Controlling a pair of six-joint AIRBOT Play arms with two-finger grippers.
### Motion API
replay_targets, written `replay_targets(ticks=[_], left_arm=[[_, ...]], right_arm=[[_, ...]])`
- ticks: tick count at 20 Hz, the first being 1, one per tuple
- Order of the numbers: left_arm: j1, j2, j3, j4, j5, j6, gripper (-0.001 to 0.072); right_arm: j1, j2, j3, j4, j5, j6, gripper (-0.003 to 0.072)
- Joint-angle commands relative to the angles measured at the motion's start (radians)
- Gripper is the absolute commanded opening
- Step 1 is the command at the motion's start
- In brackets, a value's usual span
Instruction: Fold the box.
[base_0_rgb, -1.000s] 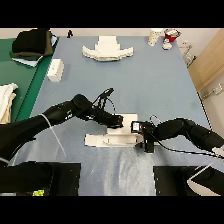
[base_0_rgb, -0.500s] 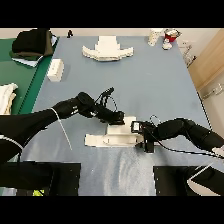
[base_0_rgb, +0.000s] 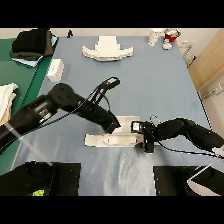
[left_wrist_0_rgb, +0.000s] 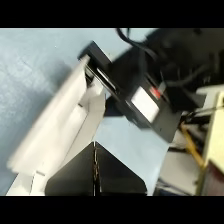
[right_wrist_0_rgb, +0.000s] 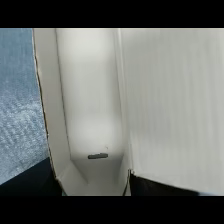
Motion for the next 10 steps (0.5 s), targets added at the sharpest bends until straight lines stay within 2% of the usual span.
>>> replay_targets(ticks=[1, 3, 5, 6, 7, 8, 10], left_arm=[[-0.102, 0.216, -0.059, 0.187, -0.010, 0.002, 0.0014], [-0.153, 0.293, -0.089, 0.262, -0.028, 0.006, 0.0016], [-0.180, 0.332, -0.095, 0.356, -0.097, 0.016, 0.0020], [-0.175, 0.337, -0.095, 0.399, -0.133, 0.026, 0.0215], [-0.158, 0.338, -0.103, 0.443, -0.150, 0.057, 0.0615], [-0.129, 0.338, -0.121, 0.462, -0.141, 0.070, 0.0694], [-0.075, 0.327, -0.156, 0.458, -0.090, 0.126, 0.0694]], right_arm=[[0.001, -0.001, 0.000, 0.000, -0.002, 0.000, 0.0467], [0.001, -0.001, 0.000, 0.000, -0.001, 0.000, 0.0467], [0.001, -0.001, 0.000, 0.000, -0.002, 0.000, 0.0467], [0.001, -0.001, 0.000, 0.000, -0.001, 0.000, 0.0467], [0.001, -0.001, 0.000, 0.000, -0.002, 0.000, 0.0467], [0.001, -0.001, 0.000, 0.000, -0.002, 0.000, 0.0467], [0.001, -0.001, 0.000, 0.000, -0.001, 0.000, 0.0467]])
